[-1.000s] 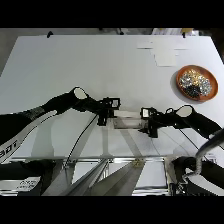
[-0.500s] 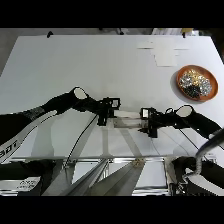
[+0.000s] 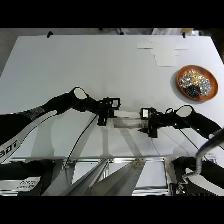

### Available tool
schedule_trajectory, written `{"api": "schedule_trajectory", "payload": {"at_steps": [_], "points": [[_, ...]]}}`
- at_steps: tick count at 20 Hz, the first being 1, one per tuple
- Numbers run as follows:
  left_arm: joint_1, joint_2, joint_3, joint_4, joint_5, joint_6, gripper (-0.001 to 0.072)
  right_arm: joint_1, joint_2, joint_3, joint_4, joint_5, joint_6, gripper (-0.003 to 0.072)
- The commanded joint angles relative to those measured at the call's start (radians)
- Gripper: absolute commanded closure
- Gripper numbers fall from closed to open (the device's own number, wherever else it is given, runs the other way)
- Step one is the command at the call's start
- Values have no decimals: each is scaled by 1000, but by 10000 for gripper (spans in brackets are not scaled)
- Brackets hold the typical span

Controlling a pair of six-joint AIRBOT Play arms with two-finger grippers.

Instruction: Fold the box and place the chain.

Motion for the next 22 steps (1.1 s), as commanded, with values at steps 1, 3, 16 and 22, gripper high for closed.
{"api": "schedule_trajectory", "payload": {"at_steps": [1,3,16,22], "points": [[0,1,1,0,0,0,699,0,0,0,0,-1,0,219],[0,1,1,0,0,0,699,0,0,0,0,-1,0,219],[12,49,1,44,24,-36,252,0,0,0,0,-1,0,219],[27,190,1,296,-22,-296,251,0,0,0,0,-1,0,219]]}}
